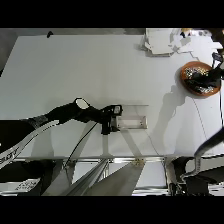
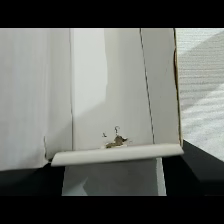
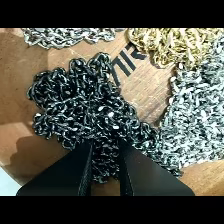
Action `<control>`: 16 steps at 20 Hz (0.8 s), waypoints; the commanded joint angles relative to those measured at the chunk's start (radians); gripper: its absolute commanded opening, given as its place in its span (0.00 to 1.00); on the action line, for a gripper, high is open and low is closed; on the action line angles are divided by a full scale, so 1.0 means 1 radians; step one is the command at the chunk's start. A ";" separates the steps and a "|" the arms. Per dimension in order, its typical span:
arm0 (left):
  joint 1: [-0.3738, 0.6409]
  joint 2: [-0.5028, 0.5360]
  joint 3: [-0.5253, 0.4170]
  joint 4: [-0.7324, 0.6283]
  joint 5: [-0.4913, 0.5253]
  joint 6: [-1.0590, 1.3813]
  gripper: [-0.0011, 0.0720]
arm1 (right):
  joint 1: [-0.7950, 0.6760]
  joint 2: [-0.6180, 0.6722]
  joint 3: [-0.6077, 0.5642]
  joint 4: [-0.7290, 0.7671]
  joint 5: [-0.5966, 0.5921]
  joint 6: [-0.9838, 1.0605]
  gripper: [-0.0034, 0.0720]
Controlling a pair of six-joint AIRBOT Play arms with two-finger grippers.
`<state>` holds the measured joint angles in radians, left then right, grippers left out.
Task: Fold the box and place the chain.
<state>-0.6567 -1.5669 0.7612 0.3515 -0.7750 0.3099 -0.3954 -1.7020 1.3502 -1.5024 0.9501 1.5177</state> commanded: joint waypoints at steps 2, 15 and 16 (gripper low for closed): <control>0.000 0.000 0.000 0.000 0.000 0.000 0.30 | 0.000 -0.008 0.001 0.027 -0.003 -0.005 0.25; 0.000 0.000 0.000 0.000 0.000 0.000 0.30 | 0.000 -0.020 0.001 0.138 0.029 -0.109 0.25; 0.000 0.000 0.000 0.000 0.000 0.000 0.30 | 0.000 -0.034 0.001 0.143 0.028 -0.109 0.25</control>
